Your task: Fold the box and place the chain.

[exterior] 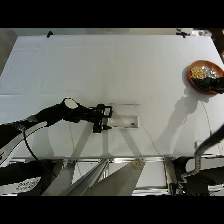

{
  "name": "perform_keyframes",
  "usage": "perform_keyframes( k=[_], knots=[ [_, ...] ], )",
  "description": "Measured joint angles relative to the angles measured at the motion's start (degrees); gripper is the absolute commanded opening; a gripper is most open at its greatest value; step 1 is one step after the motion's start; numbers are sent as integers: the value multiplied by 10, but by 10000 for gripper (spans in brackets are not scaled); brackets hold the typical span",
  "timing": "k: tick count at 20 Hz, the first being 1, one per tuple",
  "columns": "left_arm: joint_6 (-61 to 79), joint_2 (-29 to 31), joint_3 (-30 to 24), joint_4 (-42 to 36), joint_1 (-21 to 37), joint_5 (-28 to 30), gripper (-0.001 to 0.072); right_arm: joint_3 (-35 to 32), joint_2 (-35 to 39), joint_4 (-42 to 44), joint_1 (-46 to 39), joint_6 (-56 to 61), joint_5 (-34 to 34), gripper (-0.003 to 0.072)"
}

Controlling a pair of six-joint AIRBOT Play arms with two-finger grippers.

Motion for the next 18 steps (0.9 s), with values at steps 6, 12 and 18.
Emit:
perform_keyframes(
  k=[6, 12, 18],
  knots=[
    [0, 0, 0, 0, 0, 0, 377, 7, -30, 13, -2, -26, -35, 163],
    [0, 0, 0, 0, 0, 0, 377, 8, -13, 22, -1, -30, -9, 13],
    [0, 0, 0, 0, 0, 0, 377, 9, 80, 23, -1, -31, 13, 12]
  ],
)
